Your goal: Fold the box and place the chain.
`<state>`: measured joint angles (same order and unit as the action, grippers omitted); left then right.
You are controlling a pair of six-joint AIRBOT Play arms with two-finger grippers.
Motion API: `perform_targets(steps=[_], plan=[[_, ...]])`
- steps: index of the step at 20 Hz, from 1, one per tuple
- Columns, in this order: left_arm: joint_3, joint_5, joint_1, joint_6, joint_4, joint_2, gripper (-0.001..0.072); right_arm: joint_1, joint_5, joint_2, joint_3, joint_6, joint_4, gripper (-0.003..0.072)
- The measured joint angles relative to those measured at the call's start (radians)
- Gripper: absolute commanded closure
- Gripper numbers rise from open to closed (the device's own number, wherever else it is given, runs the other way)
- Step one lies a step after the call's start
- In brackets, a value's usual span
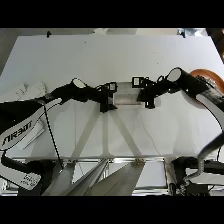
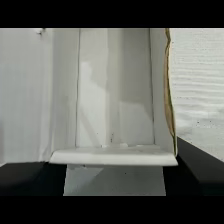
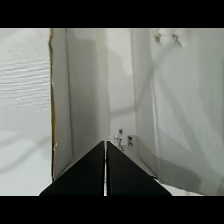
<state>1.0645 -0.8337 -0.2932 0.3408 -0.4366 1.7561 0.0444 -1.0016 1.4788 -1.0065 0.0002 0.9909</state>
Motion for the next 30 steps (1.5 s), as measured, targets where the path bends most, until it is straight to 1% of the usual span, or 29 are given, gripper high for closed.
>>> perform_targets(steps=[4,8,10,13,16,19,22,26,30], plan=[[0.0,0.0,0.0,-0.001,0.0,0.0,0.0492,0.0,-0.005,-0.042,0.0,0.171,0.087,0.0674],[0.0,0.0,0.0,-0.001,0.0,0.0,0.0492,-0.026,0.013,-0.138,-0.001,0.427,0.219,0.0675],[0.0,0.0,0.0,-0.001,0.0,0.0,0.0492,-0.081,0.013,-0.186,-0.001,0.568,0.259,0.0674],[0.0,0.0,0.0,-0.001,0.0,0.0,0.0492,-0.222,-0.023,-0.216,0.0,0.763,0.286,0.0675],[0.0,0.0,0.0,-0.001,0.0,0.0,0.0492,-0.357,-0.095,-0.198,0.008,0.869,0.253,0.0676],[0.0,0.0,0.0,-0.001,0.0,0.0,0.0492,-0.43,-0.131,-0.16,0.029,0.924,0.198,0.0676],[0.0,0.0,0.0,-0.001,0.0,0.0,0.0492,-0.449,-0.138,-0.101,0.053,0.949,0.134,0.0676],[0.0,0.0,0.0,-0.001,0.0,0.0,0.0492,-0.455,-0.113,-0.017,0.074,0.962,0.044,0.0676],[0.0,0.0,0.0,-0.001,0.001,0.0,0.0492,-0.456,-0.115,0.058,0.08,0.928,-0.05,0.0676]])
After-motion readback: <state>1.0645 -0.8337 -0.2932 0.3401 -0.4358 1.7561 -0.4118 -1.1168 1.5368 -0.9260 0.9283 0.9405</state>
